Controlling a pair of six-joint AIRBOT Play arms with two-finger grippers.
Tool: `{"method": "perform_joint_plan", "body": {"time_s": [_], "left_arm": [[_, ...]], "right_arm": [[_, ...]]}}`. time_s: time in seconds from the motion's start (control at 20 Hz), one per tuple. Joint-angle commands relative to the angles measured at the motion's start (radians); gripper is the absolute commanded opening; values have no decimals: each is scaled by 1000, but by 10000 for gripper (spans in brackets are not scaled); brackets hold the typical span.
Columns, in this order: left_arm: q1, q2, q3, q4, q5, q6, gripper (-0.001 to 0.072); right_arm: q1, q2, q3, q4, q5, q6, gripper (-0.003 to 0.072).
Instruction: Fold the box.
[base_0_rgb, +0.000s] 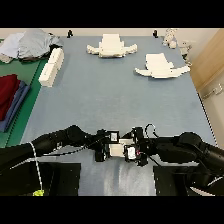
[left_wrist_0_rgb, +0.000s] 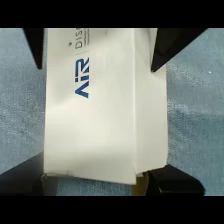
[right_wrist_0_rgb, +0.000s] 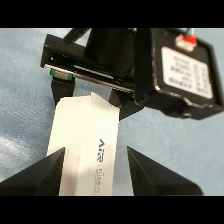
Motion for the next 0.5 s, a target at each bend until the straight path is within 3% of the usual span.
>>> {"method": "perform_joint_plan", "body": {"time_s": [0.0, 0.35, 0.45], "left_arm": [[0, 1, 0, 0, 0, 0, 461], [0, 1, 0, 0, 0, 0, 461], [0, 1, 0, 0, 0, 0, 461]], "right_arm": [[-1, -1, 1, -50, 32, 20, 582], [0, -1, 16, -66, 38, 33, 577], [0, -1, 15, -65, 26, 40, 506]]}}
